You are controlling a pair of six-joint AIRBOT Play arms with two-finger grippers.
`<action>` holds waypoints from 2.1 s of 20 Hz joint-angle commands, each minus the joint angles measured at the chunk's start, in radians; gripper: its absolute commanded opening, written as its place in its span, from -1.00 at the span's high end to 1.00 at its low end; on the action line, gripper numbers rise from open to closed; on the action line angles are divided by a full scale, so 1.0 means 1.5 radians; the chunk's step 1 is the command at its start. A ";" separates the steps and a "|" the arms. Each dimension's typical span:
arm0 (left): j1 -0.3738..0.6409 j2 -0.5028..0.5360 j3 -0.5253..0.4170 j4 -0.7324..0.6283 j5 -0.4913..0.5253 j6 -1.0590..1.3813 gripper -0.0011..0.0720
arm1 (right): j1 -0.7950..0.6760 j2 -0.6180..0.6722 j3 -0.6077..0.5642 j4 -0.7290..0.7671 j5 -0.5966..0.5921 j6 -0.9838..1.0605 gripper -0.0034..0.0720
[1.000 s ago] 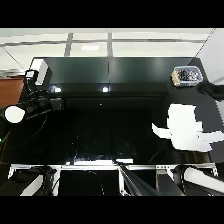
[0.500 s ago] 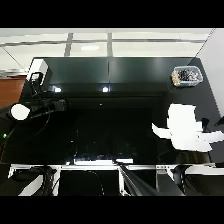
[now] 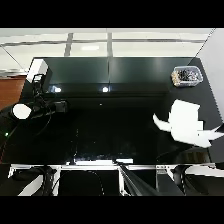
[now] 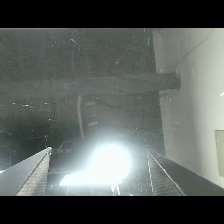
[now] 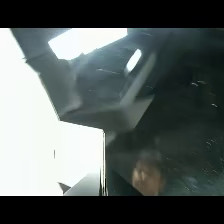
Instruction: Fold the box and place the chain.
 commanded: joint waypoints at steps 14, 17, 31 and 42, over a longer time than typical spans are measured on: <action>-0.041 -0.037 0.023 -0.281 -0.048 0.178 -0.96 | 0.625 0.451 -0.489 0.447 -0.557 0.040 0.86; -0.075 -0.139 0.109 -0.302 -0.141 0.216 -0.96 | 0.762 0.451 -0.550 0.518 -0.695 0.042 0.86; -0.095 -0.556 0.453 -0.467 -0.531 0.533 -0.80 | 0.832 0.451 -0.555 0.529 -0.694 0.042 0.86; -0.123 -0.593 0.503 -0.359 -0.615 0.596 0.90 | 0.818 0.451 -0.525 0.446 -0.642 0.039 -0.97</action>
